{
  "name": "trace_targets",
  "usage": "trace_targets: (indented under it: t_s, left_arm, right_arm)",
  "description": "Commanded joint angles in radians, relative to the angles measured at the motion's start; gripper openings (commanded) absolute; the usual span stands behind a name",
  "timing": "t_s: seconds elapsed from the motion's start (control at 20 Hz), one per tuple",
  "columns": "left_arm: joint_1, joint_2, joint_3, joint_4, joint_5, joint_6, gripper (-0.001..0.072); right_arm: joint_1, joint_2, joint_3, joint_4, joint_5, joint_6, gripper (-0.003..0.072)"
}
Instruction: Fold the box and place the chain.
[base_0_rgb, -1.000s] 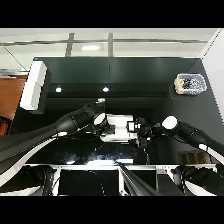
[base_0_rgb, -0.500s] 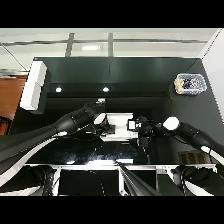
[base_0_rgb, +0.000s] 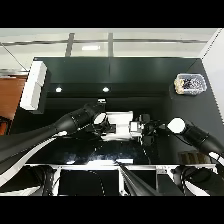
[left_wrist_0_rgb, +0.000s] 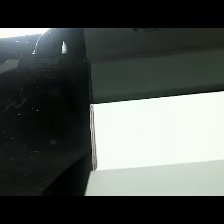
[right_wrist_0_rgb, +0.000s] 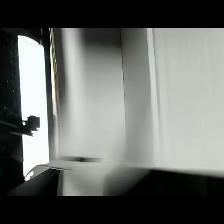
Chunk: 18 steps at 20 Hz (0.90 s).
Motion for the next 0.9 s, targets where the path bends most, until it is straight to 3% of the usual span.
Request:
trace_targets:
  t_s: [0.0,0.2,0.75,0.8,0.85]
  left_arm:
    - [0.002,0.0,0.0,0.0,0.003,-0.02,0.0035]
    - [0.004,0.0,0.0,-0.001,0.002,-0.02,0.0035]
    - [0.008,0.0,0.018,0.015,0.001,-0.019,0.0035]
    - [0.008,0.0,0.018,0.015,0.001,-0.019,0.0035]
    - [0.008,0.0,0.018,0.015,0.001,-0.019,0.0036]
  right_arm:
    - [0.0,0.007,0.0,-0.083,0.082,0.117,0.0613]
    - [0.0,0.007,0.0,-0.161,0.129,0.245,0.0612]
    - [0.002,0.007,0.0,-0.051,0.08,0.243,0.0611]
    - [0.003,0.007,0.0,-0.051,0.08,0.238,0.0586]
    - [0.002,0.007,0.0,-0.047,0.077,0.236,0.0483]
